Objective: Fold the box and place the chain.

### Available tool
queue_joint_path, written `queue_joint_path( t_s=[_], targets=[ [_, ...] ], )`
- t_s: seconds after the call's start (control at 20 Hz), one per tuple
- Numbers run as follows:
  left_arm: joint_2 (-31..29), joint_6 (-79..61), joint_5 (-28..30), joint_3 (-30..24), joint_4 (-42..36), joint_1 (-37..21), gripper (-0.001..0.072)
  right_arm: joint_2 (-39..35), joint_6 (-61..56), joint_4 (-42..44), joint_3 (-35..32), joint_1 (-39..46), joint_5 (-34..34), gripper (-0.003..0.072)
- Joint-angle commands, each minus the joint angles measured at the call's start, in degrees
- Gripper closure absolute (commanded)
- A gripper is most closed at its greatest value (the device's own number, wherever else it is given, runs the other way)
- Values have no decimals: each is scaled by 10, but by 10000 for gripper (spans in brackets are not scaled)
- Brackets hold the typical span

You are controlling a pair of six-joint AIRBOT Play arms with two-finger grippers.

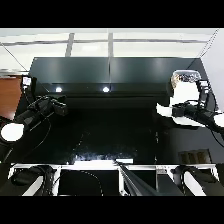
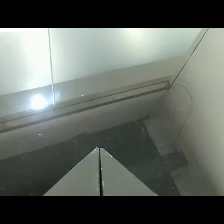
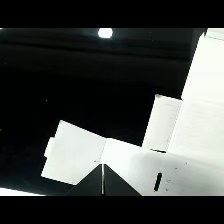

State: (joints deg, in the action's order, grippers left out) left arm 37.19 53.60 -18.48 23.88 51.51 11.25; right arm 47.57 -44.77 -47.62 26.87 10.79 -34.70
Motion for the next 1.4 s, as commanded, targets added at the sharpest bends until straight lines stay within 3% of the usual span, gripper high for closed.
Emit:
queue_joint_path(
  t_s=[0.0,0.6,0.9,0.95,1.0,1.05,1.15,1.25,1.35],
  targets=[
    [0,0,0,0,0,0,681,0,0,0,0,-1,0,674],
    [0,0,1,0,0,0,681,0,0,3,0,-1,2,674],
    [1,0,10,0,0,0,675,0,-5,49,0,-1,14,669],
    [2,0,21,0,0,0,537,0,-10,56,0,-1,14,422],
    [2,0,30,0,-2,0,188,0,-15,56,0,-1,14,-10],
    [4,3,41,0,-10,0,1,0,-15,56,0,-1,17,-34],
    [8,5,49,0,-14,0,0,0,-42,12,11,2,31,-34],
    [9,7,42,0,-15,0,1,5,-193,-136,66,43,61,-33],
    [9,7,31,0,-14,0,1,37,-306,-283,142,139,65,-33]
  ],
)
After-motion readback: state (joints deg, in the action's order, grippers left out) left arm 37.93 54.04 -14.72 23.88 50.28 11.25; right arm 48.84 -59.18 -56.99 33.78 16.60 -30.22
